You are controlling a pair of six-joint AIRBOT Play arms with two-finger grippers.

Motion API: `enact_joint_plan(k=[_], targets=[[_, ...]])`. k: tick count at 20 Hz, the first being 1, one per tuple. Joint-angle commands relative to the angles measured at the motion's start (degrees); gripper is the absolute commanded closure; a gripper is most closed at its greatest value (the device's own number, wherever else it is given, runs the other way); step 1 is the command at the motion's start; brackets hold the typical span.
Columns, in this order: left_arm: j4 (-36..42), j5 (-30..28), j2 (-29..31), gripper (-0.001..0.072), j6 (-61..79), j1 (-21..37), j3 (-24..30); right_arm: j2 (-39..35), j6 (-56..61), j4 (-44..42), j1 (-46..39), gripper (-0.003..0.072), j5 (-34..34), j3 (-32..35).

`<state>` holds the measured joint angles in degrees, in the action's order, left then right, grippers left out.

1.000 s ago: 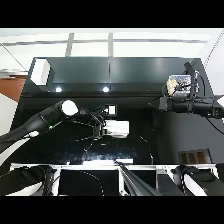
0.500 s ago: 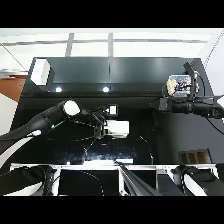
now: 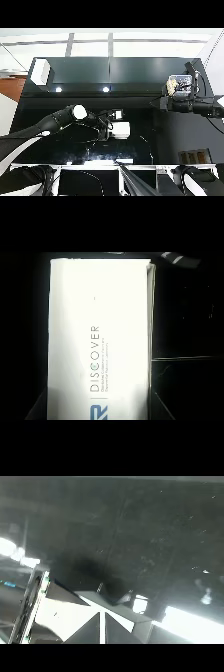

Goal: Fold the box and place the chain.

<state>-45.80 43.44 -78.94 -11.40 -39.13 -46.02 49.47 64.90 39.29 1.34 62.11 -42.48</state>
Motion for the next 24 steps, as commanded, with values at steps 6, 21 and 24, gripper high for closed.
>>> enact_joint_plan(k=[6,21,24], targets=[[-17.3,11.0,3.5,0.0358,-25.2,19.9,-4.3,0.0,0.0,0.0,-6.1,0.0645,-0.7,0.0],[-23.1,-2.3,1.9,0.0349,-43.1,64.2,-10.2,0.0,0.0,0.4,-6.4,0.0645,-0.7,0.0],[-24.3,-2.3,-3.1,0.0349,-43.0,64.2,-15.9,0.0,0.0,0.4,-6.3,0.0646,-0.7,0.0]])
